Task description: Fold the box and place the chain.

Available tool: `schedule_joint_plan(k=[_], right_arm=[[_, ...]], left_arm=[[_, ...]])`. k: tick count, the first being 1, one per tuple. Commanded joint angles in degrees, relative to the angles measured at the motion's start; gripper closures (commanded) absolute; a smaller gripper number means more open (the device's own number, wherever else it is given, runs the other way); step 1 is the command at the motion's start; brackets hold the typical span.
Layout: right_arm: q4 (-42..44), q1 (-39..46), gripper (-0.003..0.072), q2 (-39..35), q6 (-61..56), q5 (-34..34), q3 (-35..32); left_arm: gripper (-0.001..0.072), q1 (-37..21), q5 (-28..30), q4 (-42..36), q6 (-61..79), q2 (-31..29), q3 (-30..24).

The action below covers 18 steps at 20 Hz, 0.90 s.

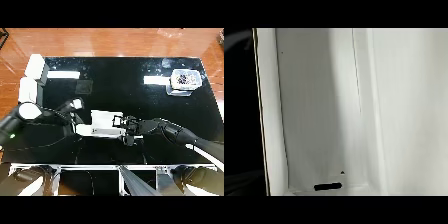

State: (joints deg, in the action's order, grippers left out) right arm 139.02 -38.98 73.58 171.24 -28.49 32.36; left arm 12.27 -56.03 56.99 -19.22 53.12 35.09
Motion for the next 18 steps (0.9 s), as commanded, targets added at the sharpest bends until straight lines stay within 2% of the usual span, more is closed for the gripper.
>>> schedule_joint_plan(k=[1,3,4,6,9,12,15,18], right_arm=[[0.0,-0.02,0.0666,0.04,-0.04,0.0,0.0],[-0.02,-0.02,0.0666,0.04,-0.02,0.0,-0.02],[-0.09,-0.02,0.0666,0.04,-0.04,0.0,-0.02],[-0.11,-0.04,0.0666,0.04,-0.04,0.0,-0.02],[-0.11,-0.04,0.0666,0.04,-0.04,0.0,-0.02],[-0.09,-0.04,0.0666,0.04,-0.04,0.0,-0.02],[-0.09,-0.04,0.0666,0.04,-0.04,0.02,-0.02],[-0.09,-0.04,0.0666,0.04,-0.04,0.02,-0.02]], left_arm=[[0.0691,-9.27,-1.42,0.52,-27.04,-5.66,0.13],[0.0691,-14.49,-5.49,-0.98,-49.75,-5.7,0.07],[0.0691,-16.06,-7.72,-0.44,-54.53,-5.55,-0.11],[0.0691,-17.84,-8.5,1.33,-54.49,-5.01,-1.57],[0.0692,-17.73,-5.81,0.13,-57.42,-2.01,-5.49],[0.0691,-17.75,-7.37,-4.7,-57.86,3.37,-6.91],[0.0691,-17.79,-9.7,-12.68,-48.11,9.79,-6.95],[0.0691,-17.77,-7.37,-13.03,-46.73,16.44,-6.95]])
